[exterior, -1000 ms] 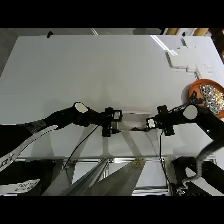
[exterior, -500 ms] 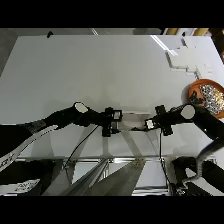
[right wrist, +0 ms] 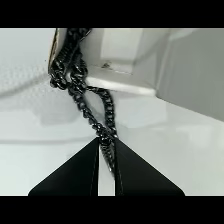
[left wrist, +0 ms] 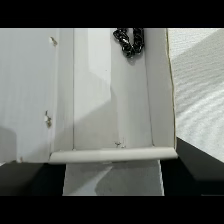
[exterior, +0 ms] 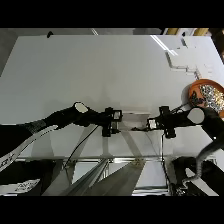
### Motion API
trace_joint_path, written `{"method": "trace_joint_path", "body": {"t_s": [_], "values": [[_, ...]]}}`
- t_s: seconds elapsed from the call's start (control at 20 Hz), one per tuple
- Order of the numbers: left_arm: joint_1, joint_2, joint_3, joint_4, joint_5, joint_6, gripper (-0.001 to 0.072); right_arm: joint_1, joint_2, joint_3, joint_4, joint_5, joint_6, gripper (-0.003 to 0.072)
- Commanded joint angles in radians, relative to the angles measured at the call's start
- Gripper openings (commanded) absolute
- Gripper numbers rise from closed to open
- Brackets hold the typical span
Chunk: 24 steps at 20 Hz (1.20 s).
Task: Fold the box and place the chain.
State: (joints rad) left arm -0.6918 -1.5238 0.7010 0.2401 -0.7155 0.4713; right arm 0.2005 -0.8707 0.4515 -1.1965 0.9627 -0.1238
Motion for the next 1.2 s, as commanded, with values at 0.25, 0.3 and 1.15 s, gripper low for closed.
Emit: {"method": "trace_joint_path", "body": {"t_s": [0.25,0.3,1.15], "values": [[0.0,0.0,0.0,0.0,0.001,0.0,0.0273,0.043,0.243,0.001,0.22,0.125,0.068,0.0016],[0.0,0.0,0.0,0.0,0.0,0.0,0.0273,0.048,0.263,0.001,0.289,0.125,0.067,0.0016],[0.0,0.0,0.0,0.0,0.001,0.0,0.0273,0.297,0.047,0.001,0.511,-0.282,0.513,0.0017]]}}
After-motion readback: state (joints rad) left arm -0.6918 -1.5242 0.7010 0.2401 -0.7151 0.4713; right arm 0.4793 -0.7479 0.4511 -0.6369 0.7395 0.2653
